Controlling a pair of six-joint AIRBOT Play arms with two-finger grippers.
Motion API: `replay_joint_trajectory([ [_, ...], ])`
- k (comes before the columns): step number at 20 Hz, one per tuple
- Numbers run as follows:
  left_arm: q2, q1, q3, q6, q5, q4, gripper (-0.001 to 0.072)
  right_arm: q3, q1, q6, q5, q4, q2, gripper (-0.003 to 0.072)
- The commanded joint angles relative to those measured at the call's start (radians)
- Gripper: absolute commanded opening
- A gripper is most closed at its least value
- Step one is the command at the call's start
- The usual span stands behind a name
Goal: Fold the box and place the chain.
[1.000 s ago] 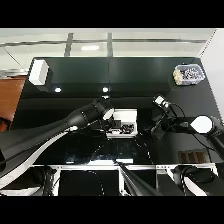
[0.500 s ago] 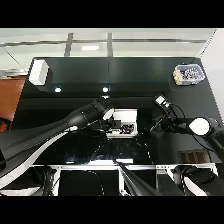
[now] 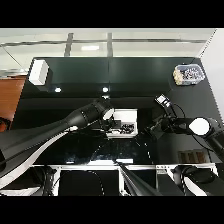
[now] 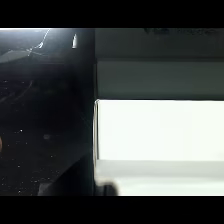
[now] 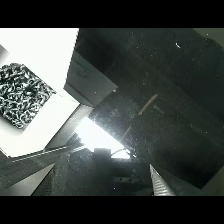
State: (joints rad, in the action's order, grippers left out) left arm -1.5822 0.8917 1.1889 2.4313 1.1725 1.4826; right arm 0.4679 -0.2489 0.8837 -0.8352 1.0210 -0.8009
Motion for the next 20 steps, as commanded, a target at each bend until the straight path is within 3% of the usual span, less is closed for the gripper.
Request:
replay_joint_trajectory([
  [1,-0.01,-0.001,-0.002,0.0,-0.057,-0.004,0.003,0.0,-0.001,0.003,-0.001,-0.001,-0.001,0.072],
  [6,-0.01,-0.002,-0.002,0.0,-0.049,-0.039,0.003,0.0,-0.001,0.003,0.002,-0.001,-0.001,0.072],
  [7,-0.01,-0.002,-0.002,0.0,-0.049,-0.05,0.0057,0.0,-0.001,0.003,0.003,-0.001,-0.001,0.072],
  [9,-0.007,-0.001,0.002,0.008,-0.031,-0.055,0.0618,0.0,0.0,0.003,0.01,-0.001,-0.001,0.072],
  [10,-0.004,-0.001,0.011,0.008,-0.005,-0.045,0.0686,0.0,0.0,0.003,0.01,-0.001,-0.001,0.072],
  [13,0.059,0.008,0.025,-0.028,0.044,0.054,0.0686,0.0,0.0,0.003,0.011,0.001,-0.001,0.072],
  [20,0.351,0.01,-0.031,-0.155,0.085,0.251,0.0686,0.0,0.0,0.003,0.013,0.001,-0.001,0.072],
])
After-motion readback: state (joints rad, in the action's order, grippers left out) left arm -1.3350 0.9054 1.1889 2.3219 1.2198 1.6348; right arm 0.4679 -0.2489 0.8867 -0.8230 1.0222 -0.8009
